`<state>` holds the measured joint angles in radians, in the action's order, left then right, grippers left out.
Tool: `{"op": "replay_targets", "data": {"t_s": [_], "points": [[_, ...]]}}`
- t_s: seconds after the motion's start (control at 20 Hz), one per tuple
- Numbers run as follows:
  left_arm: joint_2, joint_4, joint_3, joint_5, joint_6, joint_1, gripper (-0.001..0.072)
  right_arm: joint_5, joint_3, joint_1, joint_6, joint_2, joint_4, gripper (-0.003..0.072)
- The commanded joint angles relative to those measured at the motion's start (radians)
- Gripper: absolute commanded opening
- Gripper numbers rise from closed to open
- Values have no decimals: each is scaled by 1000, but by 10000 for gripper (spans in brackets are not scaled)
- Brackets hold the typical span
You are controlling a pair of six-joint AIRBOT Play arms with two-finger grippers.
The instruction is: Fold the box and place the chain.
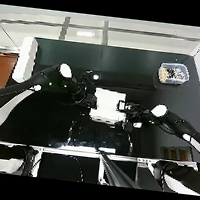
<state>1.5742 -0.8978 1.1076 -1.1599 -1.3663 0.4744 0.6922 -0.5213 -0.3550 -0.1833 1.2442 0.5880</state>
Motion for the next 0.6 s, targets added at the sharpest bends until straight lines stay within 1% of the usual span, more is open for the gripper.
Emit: {"op": "replay_targets", "data": {"t_s": [0.0, 0.1, 0.15, 0.25, 0.55], "points": [[0, -95, 18, 9, -94, 42, 494, 0, 0, 0, 0, 0, 0, 8], [0, -219, 43, 7, -188, 100, 493, 0, 0, 0, 0, 0, 0, 8], [0, -295, 60, 6, -246, 130, 478, 0, 0, 0, 0, 0, 0, 8], [0, -434, 94, -1, -391, 189, 365, 0, 0, 0, 0, 0, 0, 8], [3, -576, 105, 5, -661, 296, 363, 0, 0, 0, 0, 0, 0, 9]]}}
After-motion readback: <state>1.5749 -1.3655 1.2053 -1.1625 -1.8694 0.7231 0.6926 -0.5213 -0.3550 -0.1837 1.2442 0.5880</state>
